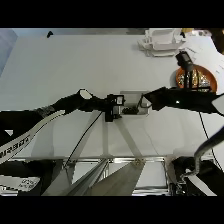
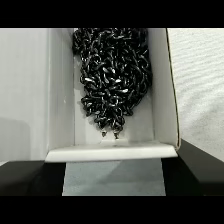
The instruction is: Fold the box and place the chain.
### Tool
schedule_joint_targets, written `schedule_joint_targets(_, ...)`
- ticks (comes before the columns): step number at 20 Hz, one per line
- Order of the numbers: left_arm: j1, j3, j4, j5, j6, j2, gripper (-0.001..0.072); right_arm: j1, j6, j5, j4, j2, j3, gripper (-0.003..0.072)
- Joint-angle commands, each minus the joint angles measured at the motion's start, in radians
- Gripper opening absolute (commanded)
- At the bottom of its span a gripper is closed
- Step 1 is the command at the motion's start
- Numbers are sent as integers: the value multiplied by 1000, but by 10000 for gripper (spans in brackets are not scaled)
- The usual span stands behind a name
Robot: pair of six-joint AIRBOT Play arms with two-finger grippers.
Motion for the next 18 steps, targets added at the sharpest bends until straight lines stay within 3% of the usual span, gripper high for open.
schedule_joint_targets(1, 0, -1, 0, 0, 0, 1, 83, 13, -11, -22, -7, -137, -9, 21)
schedule_joint_targets(5, 0, 0, 0, 0, 0, 1, 83, 13, -10, 7, -65, -278, -9, 38)
schedule_joint_targets(7, 0, 0, 0, 0, 0, 1, 83, 13, -10, 32, -85, -305, -8, 213)
schedule_joint_targets(10, 0, 0, 0, 0, 0, 1, 83, 12, -11, 49, -83, -267, -7, 251)
schedule_joint_targets(14, 0, -1, 0, 0, 0, 1, 83, -33, 22, 42, -146, -155, -5, 210)
schedule_joint_targets(15, 0, 0, 0, 0, 0, 1, 83, -49, 63, 36, -201, -131, -5, 178)
schedule_joint_targets(18, 0, -1, 0, 0, 0, 1, 83, -95, 238, 3, -431, -98, -6, 182)
